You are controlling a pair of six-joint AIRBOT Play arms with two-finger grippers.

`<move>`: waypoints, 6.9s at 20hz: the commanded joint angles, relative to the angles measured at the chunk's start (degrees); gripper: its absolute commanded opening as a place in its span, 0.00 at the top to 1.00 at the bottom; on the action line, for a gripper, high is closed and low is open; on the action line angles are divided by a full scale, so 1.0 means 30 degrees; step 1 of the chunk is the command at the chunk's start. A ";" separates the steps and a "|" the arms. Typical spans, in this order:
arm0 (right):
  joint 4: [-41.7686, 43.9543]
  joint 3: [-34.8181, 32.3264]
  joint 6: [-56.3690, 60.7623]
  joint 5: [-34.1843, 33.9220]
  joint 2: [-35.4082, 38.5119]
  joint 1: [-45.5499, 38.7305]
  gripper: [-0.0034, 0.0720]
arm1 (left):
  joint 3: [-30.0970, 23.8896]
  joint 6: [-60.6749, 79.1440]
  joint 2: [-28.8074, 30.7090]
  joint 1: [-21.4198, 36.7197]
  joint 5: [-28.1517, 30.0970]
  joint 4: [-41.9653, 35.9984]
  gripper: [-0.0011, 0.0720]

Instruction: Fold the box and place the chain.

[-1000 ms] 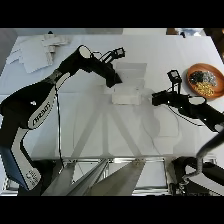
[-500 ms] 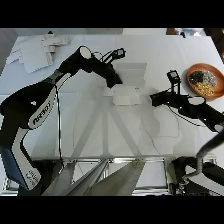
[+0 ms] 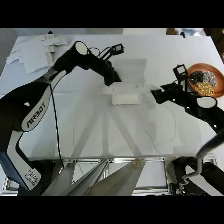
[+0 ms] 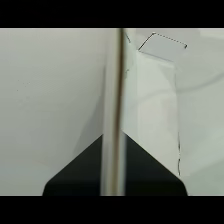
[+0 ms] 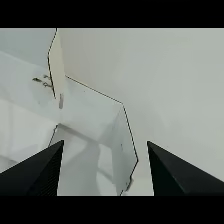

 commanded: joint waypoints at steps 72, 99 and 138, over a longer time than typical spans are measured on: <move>-0.2208 0.0007 0.0007 -0.2164 0.3774 -0.0007 0.19 | -1.0047 0.9187 0.2091 0.1326 0.3118 -0.2433 0.97; -0.3089 0.0044 0.0189 0.1974 0.3781 0.0211 0.02 | -1.0047 0.9122 0.2098 0.1290 0.3118 -0.2426 0.97; 0.0335 -0.2616 -1.2706 0.2215 -0.0605 0.5049 0.04 | -1.0047 0.9122 0.2098 0.1290 0.3118 -0.2426 0.97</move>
